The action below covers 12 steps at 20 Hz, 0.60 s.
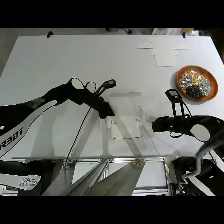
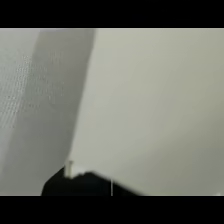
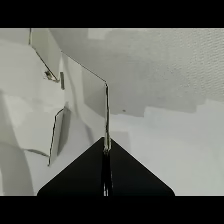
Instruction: Fold the box and place the chain.
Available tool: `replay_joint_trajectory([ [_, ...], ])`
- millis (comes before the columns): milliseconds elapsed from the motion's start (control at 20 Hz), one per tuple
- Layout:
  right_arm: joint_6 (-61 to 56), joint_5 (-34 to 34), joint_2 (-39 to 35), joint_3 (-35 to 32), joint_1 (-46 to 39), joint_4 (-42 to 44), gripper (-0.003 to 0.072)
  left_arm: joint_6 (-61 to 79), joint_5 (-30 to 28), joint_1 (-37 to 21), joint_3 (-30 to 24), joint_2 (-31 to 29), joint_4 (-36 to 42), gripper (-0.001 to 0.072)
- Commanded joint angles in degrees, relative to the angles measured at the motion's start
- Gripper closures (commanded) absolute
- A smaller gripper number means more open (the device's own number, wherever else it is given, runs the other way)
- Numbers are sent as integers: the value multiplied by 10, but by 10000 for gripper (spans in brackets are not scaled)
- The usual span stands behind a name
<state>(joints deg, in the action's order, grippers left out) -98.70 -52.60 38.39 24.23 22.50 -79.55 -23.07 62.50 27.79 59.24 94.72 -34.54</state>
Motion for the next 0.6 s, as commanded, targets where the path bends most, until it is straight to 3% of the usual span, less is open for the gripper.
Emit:
replay_joint_trajectory([
  [0,2,3,0,2,0,26,627,51,-1,1,1,-23,-7,710],
  [100,4,2,-1,13,0,38,399,45,7,2,1,-52,-7,714],
  [150,18,-8,-2,26,0,37,362,44,15,5,0,-69,-8,716],
  [400,63,-83,-35,117,0,-4,359,56,-34,38,-64,-171,-15,717],
  [550,63,-99,-66,121,0,-13,359,94,-51,59,-122,-194,-15,714],
])
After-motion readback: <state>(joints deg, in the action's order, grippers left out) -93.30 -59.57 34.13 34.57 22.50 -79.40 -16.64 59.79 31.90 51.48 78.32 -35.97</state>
